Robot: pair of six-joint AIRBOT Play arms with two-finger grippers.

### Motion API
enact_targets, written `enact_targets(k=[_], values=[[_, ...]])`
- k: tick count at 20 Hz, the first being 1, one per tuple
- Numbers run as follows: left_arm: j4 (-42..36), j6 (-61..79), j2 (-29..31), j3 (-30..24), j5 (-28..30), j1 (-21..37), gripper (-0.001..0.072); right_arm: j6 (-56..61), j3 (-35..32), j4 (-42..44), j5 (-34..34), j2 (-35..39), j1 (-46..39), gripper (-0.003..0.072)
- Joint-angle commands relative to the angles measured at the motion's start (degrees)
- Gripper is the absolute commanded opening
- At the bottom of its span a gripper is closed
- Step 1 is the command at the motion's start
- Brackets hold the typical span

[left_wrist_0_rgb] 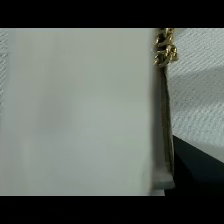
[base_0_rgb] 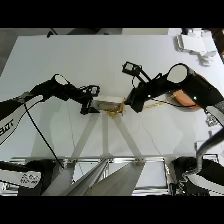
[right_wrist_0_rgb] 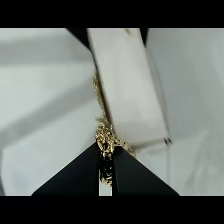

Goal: Fold the box and place the chain.

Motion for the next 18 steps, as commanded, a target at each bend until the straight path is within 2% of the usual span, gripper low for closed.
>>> enact_targets(k=[1,5,10,18], values=[[0.02,0.00,-0.02,0.00,0.00,0.02,0.0433,-2.21,0.20,14.86,-4.79,0.22,0.00,0.0017],[0.02,0.00,-0.02,0.00,0.00,0.02,0.0433,-5.53,0.61,25.42,-10.60,0.22,0.00,0.0017],[0.02,0.00,-0.02,0.00,0.00,0.02,0.0433,-4.85,6.34,25.73,-13.55,0.22,0.00,0.0017],[0.02,0.00,-0.02,0.00,0.02,0.02,0.0433,-0.02,14.99,25.75,-13.46,0.94,0.00,0.0016]])
